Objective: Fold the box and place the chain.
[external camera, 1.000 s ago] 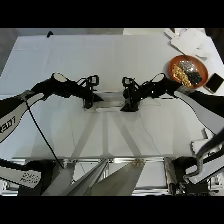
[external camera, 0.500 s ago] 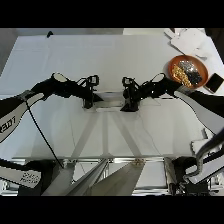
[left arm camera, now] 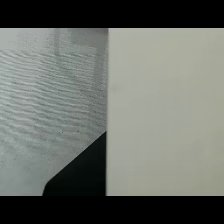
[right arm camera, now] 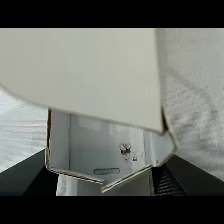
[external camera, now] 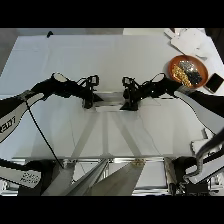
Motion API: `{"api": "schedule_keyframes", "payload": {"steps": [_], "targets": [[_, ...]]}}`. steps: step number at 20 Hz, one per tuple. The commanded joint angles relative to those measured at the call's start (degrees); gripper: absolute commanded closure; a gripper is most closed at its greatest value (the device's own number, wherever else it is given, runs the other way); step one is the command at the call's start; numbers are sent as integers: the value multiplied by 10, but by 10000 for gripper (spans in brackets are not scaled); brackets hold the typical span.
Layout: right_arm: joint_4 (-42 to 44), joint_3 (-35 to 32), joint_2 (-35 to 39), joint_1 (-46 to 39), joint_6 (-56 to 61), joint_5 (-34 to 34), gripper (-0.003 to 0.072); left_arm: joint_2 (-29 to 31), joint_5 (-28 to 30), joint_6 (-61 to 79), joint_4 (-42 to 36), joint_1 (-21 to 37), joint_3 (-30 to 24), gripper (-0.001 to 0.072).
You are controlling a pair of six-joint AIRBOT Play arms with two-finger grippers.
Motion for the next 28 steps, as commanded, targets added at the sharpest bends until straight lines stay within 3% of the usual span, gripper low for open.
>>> {"api": "schedule_keyframes", "payload": {"steps": [1, 26, 28], "targets": [[-1, 0, 0, 1, 0, 1, 158, 0, 0, 0, 0, 0, 0, 697], [-1, 0, 0, 1, 0, 1, 158, 1, -6, -2, 0, 0, 0, 693], [-1, 0, 0, 1, 0, 1, 158, 1, -5, -2, 0, 0, 0, 626]]}}
